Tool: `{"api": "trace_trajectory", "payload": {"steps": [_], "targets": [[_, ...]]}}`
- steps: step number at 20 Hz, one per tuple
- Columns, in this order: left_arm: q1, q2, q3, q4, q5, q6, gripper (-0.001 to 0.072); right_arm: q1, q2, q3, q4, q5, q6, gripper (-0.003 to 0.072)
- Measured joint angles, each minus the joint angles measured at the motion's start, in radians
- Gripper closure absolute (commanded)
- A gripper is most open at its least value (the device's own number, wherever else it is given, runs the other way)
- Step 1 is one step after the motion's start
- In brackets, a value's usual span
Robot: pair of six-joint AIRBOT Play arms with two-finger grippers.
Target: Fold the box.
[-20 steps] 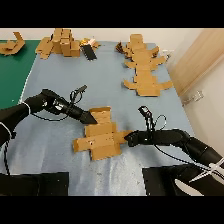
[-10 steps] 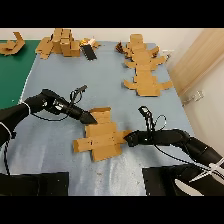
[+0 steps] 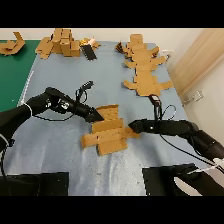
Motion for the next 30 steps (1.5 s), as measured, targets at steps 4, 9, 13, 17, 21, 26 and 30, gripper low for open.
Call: {"api": "trace_trajectory", "payload": {"steps": [4, 9, 13, 17, 21, 26, 30], "targets": [[-0.076, 0.073, -0.009, -0.006, 0.081, 0.115, 0.0701, -0.116, 0.031, 0.091, -0.050, -0.024, 0.051, 0.0464], [-0.129, 0.156, -0.076, -0.040, 0.166, 0.269, 0.0701, -0.178, 0.060, 0.132, -0.066, -0.055, 0.083, 0.0682], [-0.146, 0.176, -0.151, -0.083, 0.242, 0.403, 0.0700, -0.189, 0.066, 0.140, -0.057, -0.090, 0.103, 0.0682], [-0.151, 0.172, -0.196, -0.100, 0.284, 0.497, 0.0700, -0.193, 0.068, 0.142, -0.005, -0.124, 0.111, 0.0682], [-0.153, 0.143, -0.211, -0.103, 0.297, 0.545, 0.0699, -0.192, 0.068, 0.142, 0.056, -0.192, 0.112, 0.0683], [-0.153, 0.121, -0.215, -0.107, 0.303, 0.570, 0.0699, -0.163, 0.068, 0.142, 0.084, -0.259, 0.113, 0.0683], [-0.150, 0.116, -0.216, -0.108, 0.323, 0.578, 0.0699, -0.111, 0.068, 0.142, 0.085, -0.269, 0.123, 0.0683]]}}
